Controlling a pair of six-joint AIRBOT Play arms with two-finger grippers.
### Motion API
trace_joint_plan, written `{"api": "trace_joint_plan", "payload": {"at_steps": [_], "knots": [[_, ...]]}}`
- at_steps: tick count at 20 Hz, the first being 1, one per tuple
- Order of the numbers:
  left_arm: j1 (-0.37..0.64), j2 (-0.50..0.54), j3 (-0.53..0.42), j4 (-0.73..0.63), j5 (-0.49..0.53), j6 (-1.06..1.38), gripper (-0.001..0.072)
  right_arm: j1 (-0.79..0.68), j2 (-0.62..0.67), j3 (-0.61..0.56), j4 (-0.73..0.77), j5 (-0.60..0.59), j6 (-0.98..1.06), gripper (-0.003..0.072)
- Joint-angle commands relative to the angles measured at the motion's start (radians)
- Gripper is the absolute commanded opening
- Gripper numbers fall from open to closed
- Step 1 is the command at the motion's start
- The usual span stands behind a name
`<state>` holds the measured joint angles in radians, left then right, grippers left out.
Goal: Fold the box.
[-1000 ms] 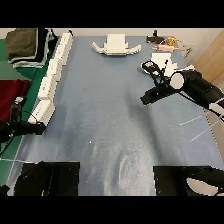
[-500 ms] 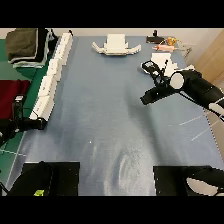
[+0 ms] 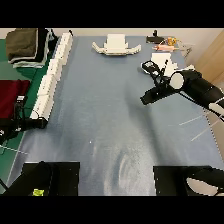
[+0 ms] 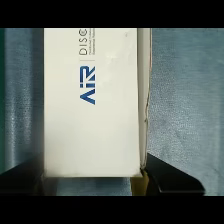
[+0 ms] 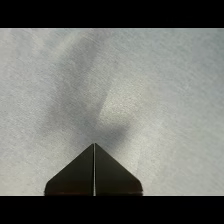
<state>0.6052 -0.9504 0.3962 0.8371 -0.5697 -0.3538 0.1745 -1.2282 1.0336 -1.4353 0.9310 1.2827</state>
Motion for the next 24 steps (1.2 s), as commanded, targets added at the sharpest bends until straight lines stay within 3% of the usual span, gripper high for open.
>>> {"api": "trace_joint_plan", "payload": {"at_steps": [1, 12, 13, 14, 18, 21, 24], "knots": [[0.001, -0.003, 0.000, -0.004, 0.020, 0.006, 0.0503, 0.000, 0.000, 0.001, 0.000, 0.000, 0.000, 0.0005], [0.000, -0.003, 0.000, -0.008, 0.013, -0.003, 0.0506, 0.000, 0.000, 0.001, 0.000, 0.000, 0.000, 0.0006], [0.000, -0.003, 0.000, -0.007, 0.013, -0.004, 0.0639, 0.000, 0.000, 0.001, 0.000, 0.000, 0.000, 0.0006], [0.000, -0.003, 0.000, -0.007, 0.015, -0.006, 0.0701, 0.000, 0.000, 0.001, 0.000, 0.000, 0.000, 0.0006], [0.001, 0.012, 0.001, 0.020, -0.002, -0.034, 0.0701, 0.000, 0.000, 0.001, 0.000, 0.000, 0.000, 0.0006], [0.001, 0.101, 0.031, 0.185, -0.119, -0.176, 0.0702, 0.000, 0.000, 0.001, 0.000, 0.000, 0.000, 0.0006], [0.001, 0.216, 0.091, 0.428, -0.339, -0.388, 0.0702, 0.000, 0.000, 0.001, 0.000, 0.000, 0.000, 0.0006]]}}
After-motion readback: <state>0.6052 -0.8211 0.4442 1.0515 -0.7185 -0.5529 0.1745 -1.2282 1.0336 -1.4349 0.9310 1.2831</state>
